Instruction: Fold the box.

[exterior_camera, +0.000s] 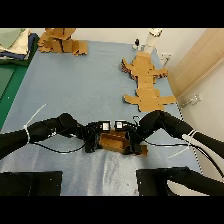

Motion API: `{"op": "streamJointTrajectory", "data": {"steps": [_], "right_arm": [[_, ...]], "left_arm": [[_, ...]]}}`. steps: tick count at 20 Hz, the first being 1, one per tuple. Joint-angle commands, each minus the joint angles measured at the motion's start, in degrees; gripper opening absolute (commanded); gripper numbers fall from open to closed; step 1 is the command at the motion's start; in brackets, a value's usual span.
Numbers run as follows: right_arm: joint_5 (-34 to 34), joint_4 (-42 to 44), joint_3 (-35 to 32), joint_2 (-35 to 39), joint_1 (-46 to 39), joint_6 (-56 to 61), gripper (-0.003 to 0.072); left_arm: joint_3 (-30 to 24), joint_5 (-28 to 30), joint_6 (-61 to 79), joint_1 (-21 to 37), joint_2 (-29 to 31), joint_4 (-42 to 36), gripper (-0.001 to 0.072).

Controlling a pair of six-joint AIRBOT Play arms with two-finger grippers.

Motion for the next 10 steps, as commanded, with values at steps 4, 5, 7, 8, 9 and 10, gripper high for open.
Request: {"op": "streamJointTrajectory", "data": {"steps": [4, 5, 7, 8, 9, 10], "right_arm": [[10.1, -0.24, 0.13, -0.07, -0.13, 2.12, 0.072], [10.82, -0.2, 0.15, -0.07, -0.63, 3.3, 0.072], [10.71, -0.13, 0.17, -0.07, -2.32, 5.14, 0.072], [10.71, -0.04, 0.2, -0.04, -3.28, 6.36, 0.072], [10.47, 0.07, 0.2, 0.02, -4.35, 7.13, 0.072], [10.12, 0.15, 0.2, 0.04, -5.14, 7.26, 0.072]], "left_arm": [[0.07, 0.68, -0.02, 0.07, -0.04, -0.15, 0.0475], [0.07, 0.63, -0.02, 0.07, -0.04, -0.15, 0.0475], [0.07, 0.68, -0.02, 0.07, -0.04, -0.15, 0.0476], [0.07, 0.68, -0.02, 0.07, -0.04, -0.15, 0.0476], [0.07, 0.68, -0.02, 0.07, -0.04, -0.15, 0.0476], [0.07, 0.68, -0.02, 0.07, -0.04, -0.15, 0.0476]]}}
